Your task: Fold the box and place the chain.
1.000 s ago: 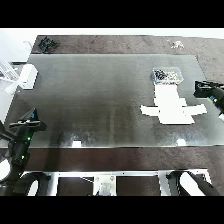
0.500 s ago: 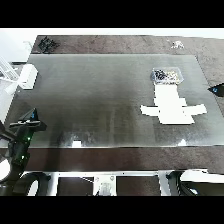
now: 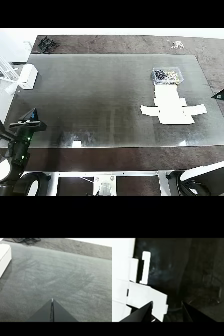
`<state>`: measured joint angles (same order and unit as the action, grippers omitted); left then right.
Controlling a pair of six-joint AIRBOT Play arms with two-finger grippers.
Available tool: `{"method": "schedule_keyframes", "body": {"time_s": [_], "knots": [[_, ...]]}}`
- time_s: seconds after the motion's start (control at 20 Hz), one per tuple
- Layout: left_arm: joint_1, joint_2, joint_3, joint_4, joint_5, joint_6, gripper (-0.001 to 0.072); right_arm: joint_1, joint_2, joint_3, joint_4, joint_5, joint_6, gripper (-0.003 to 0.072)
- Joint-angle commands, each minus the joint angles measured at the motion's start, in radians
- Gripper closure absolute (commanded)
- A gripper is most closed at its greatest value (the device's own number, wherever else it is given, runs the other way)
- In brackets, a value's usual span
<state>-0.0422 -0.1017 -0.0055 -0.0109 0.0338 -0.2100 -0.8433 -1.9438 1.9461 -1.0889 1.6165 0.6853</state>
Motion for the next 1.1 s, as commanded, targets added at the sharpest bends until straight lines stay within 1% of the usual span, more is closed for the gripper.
{"method": "schedule_keyframes", "body": {"time_s": [0.0, 0.25, 0.45, 0.5, 0.55, 0.65, 0.75, 1.05], "knots": [[0.0, 0.0, 0.0, 0.0, 0.0, 0.0, 0.0687, -0.013, -0.076, 0.04, -0.027, 0.036, -0.011, 0.0273], [0.0, 0.0, 0.0, 0.0, 0.0, 0.0, 0.0687, -0.013, -0.137, 0.039, -0.019, 0.065, -0.013, 0.0273], [0.0, 0.0, 0.0, 0.0, 0.0, 0.0, 0.0687, -0.02, -0.168, 0.039, 0.112, 0.119, -0.035, 0.0271], [0.0, 0.0, 0.0, 0.0, 0.0, 0.0, 0.0687, -0.02, -0.169, 0.039, 0.12, 0.135, -0.034, 0.025], [0.0, 0.0, 0.0, 0.0, 0.0, 0.0, 0.0687, -0.02, -0.169, 0.039, 0.119, 0.151, -0.03, 0.0221], [0.0, 0.0, 0.0, 0.0, 0.0, 0.0, 0.0687, -0.02, -0.169, 0.039, 0.105, 0.167, -0.014, 0.0209], [0.0, 0.0, 0.0, 0.0, 0.0, 0.0, 0.0687, -0.02, -0.169, 0.039, 0.075, 0.17, -0.011, 0.0209], [0.0, 0.0, 0.0, 0.0, 0.0, 0.0, 0.0687, -0.02, -0.17, 0.024, 0.076, 0.185, -0.008, 0.0209]]}}
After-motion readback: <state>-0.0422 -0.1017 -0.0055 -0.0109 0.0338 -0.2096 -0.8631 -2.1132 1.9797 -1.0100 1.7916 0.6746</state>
